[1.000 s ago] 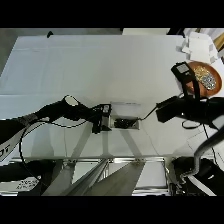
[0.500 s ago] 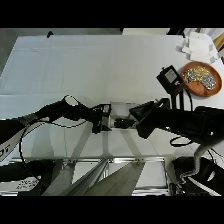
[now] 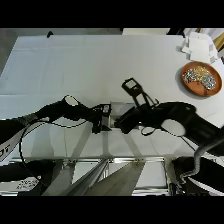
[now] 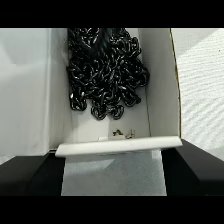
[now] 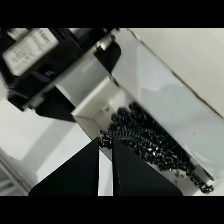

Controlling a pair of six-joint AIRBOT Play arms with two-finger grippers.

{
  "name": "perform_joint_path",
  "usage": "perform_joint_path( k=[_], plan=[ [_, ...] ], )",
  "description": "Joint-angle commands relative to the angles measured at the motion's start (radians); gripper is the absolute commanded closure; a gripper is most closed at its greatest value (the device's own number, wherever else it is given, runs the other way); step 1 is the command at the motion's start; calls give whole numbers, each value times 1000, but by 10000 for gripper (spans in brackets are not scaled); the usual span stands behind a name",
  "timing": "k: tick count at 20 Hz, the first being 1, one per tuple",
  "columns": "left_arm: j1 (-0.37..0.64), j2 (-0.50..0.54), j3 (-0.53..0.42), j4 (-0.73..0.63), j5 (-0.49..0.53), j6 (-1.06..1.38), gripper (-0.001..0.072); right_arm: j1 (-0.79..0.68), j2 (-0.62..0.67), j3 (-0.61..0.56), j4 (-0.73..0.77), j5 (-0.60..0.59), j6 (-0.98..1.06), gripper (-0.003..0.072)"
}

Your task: Fold the box and place the chain.

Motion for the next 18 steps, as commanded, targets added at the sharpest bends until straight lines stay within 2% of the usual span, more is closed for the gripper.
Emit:
perform_joint_path(
  k=[1, 2, 3, 6, 7, 11, 14, 16, 18],
  plan=[
    [1, 0, 0, 0, 0, 0, 297, 1, -119, 1, 0, 16, 0, 601],
    [1, 0, 0, 0, 0, 0, 297, 1, -135, 1, 0, 16, 0, 598],
    [1, 0, 0, 0, 0, 0, 297, 1, -139, 1, 0, 16, 0, 565],
    [1, 0, 0, 0, 0, 0, 297, -9, -111, 2, 6, 20, -1, 397],
    [1, 0, 0, 0, 0, 0, 297, -21, -88, 2, 8, 30, -1, 376],
    [1, 1, 0, 0, 0, 0, 297, -141, 73, 34, -42, 169, -4, 377],
    [1, 0, 0, 0, 0, 0, 297, -256, 185, 42, -172, 304, 3, 379],
    [1, 0, 0, 0, 0, 0, 297, -329, 197, 40, -271, 382, 32, 379],
    [1, 0, 0, 0, 0, 0, 297, -399, 172, 14, -317, 328, 34, 377]
  ],
)
